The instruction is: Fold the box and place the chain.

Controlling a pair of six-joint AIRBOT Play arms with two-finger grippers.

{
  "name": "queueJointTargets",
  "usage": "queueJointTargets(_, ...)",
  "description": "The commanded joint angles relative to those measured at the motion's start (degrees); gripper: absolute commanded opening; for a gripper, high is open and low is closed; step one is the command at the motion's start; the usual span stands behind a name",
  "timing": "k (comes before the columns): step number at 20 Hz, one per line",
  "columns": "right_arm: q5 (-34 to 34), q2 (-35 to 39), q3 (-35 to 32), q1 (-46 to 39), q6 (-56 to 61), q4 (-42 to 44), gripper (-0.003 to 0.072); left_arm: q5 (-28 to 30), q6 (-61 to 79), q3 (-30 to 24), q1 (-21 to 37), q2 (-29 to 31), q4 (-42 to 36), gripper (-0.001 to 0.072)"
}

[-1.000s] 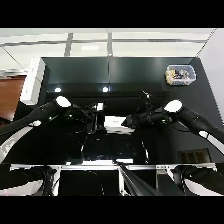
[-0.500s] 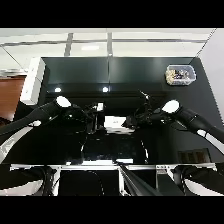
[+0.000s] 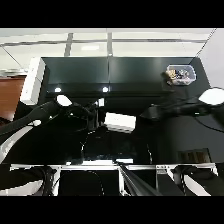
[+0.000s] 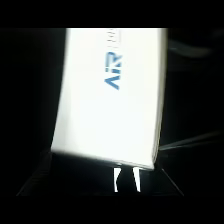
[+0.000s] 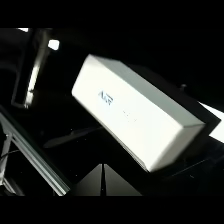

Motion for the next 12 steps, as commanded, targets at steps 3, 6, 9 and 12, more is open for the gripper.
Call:
queueJointTargets(3,9.73,9.7,0.63,-15.1,1.33,-7.63,0.0013,-0.59,-2.64,4.09,0.04,3.76,0.68,0.0719)
queueJointTargets(6,9.22,10.1,0.61,-19.34,1.31,-8.26,0.0013,-8.09,-3.63,8.72,-1.95,4.22,0.28,0.0712)
queueJointTargets(9,6.56,10.1,0.61,-19.45,1.31,-8.28,0.0014,-8.46,-5.97,13.33,-6.38,1.44,0.61,0.0712)
queueJointTargets(12,5.81,10.08,0.59,-19.45,1.18,-8.37,0.0014,-11.41,-10.88,19.61,-8.76,-5.44,1.46,0.0711)
